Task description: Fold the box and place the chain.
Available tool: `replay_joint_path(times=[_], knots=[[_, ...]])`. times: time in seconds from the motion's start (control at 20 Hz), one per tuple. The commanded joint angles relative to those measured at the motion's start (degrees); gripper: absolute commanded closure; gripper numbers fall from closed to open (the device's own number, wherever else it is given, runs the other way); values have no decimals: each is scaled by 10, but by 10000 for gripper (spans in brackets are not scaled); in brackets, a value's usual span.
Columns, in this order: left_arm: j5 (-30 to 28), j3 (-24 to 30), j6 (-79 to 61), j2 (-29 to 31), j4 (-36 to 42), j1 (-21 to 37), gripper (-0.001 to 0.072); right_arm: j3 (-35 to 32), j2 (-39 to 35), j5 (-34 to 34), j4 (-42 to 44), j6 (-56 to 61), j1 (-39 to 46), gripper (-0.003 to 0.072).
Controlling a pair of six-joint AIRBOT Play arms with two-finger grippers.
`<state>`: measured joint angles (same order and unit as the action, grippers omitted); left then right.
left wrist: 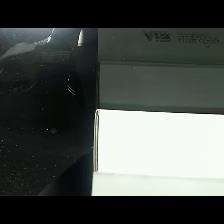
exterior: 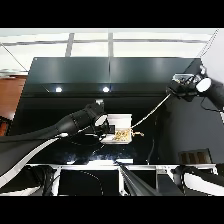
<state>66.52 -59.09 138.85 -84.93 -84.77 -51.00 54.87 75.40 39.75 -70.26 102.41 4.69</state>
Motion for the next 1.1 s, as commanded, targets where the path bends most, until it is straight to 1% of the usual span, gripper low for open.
replay_joint_path(times=[0.0, 0.15, 0.25, 0.35, 0.45, 0.5, 0.65, 0.8, 0.95, 1.05], knots=[[0, 0, 0, 0, 0, 0, 680, 5, -137, 128, 63, -177, 1, 645], [0, 0, 0, 0, 0, 0, 680, 5, -271, 233, 72, -208, 0, 645], [0, 0, 0, 0, 0, 0, 680, 5, -337, 275, 86, -223, -8, 645], [0, 0, 0, 0, 0, 0, 680, 4, -377, 317, 123, -224, -23, 645], [0, 0, 0, 0, 0, 0, 679, 4, -388, 380, 182, -236, -49, 645], [0, 0, 0, 0, 0, 0, 679, 4, -387, 400, 212, -248, -71, 645], [0, 0, 0, 0, 0, 0, 679, 4, -385, 393, 245, -254, -149, 646], [0, 0, 0, 0, 0, 0, 680, 4, -371, 356, 275, -253, -221, 646], [0, 0, 0, 0, 0, 0, 679, 4, -337, 338, 286, -253, -281, 646], [0, 0, 0, 0, 0, 0, 680, 4, -307, 307, 284, -253, -314, 646]])
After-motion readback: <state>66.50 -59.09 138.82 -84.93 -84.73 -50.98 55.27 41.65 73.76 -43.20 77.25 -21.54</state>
